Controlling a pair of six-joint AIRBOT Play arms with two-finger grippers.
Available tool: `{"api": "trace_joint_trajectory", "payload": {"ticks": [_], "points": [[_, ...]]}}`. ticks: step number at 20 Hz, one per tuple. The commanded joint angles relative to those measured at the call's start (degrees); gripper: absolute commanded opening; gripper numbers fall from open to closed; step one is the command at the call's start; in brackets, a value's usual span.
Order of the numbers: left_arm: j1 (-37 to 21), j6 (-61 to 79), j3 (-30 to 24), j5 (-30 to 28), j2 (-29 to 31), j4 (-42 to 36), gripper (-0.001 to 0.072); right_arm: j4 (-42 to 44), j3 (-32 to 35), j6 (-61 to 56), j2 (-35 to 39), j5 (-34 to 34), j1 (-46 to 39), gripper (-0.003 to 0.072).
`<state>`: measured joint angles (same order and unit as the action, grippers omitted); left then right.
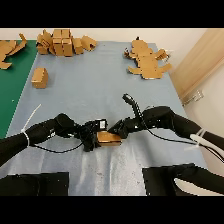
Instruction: Fold the box.
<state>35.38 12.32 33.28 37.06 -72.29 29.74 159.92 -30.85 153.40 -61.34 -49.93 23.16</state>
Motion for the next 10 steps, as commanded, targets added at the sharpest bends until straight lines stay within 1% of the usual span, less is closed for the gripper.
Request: {"api": "trace_joint_trajectory", "payload": {"ticks": [1, 3, 7, 10], "points": [[-0.02, 0.02, 0.07, -0.02, 0.02, 0.00, 0.0612, -6.21, 3.17, 1.01, 7.41, 14.49, 4.59, 0.0006], [0.00, 0.02, 0.07, 0.00, 0.02, 0.00, 0.0612, -11.43, 3.63, -0.04, 10.56, 17.55, 8.44, 0.0007], [-0.02, 0.02, 0.07, 0.00, 0.02, 0.00, 0.0612, -21.66, 3.80, -6.54, 14.21, 19.80, 17.44, 0.0006], [0.00, 0.02, 0.07, 0.00, 0.02, 0.00, 0.0612, -34.91, 4.15, -11.34, 13.97, 23.23, 23.39, 0.0007]]}}
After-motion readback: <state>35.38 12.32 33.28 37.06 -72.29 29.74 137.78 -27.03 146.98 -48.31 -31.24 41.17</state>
